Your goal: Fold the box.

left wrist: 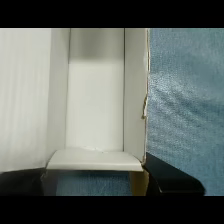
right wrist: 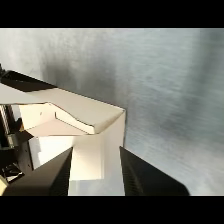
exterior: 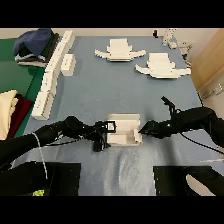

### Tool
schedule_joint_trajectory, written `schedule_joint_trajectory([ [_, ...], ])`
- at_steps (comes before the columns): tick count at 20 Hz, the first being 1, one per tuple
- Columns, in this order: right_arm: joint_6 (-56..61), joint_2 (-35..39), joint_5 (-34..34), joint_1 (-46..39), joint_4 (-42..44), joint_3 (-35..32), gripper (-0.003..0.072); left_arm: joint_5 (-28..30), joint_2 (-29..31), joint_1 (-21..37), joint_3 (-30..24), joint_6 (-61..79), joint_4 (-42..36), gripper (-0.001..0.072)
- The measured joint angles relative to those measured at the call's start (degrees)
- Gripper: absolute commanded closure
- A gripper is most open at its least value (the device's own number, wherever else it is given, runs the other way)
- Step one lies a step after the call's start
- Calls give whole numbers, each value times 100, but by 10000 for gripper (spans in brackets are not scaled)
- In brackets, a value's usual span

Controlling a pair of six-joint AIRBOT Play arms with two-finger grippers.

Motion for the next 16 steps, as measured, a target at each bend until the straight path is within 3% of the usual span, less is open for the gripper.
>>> schedule_joint_trajectory([
  [3,326,9,420,518,-201,28,230,2,0,0,0,0,0,202],
  [8,1539,-44,817,1462,-1386,256,244,0,0,0,0,0,0,203],
  [16,3773,-994,625,3049,-3375,1204,244,0,0,0,0,0,0,202],
])
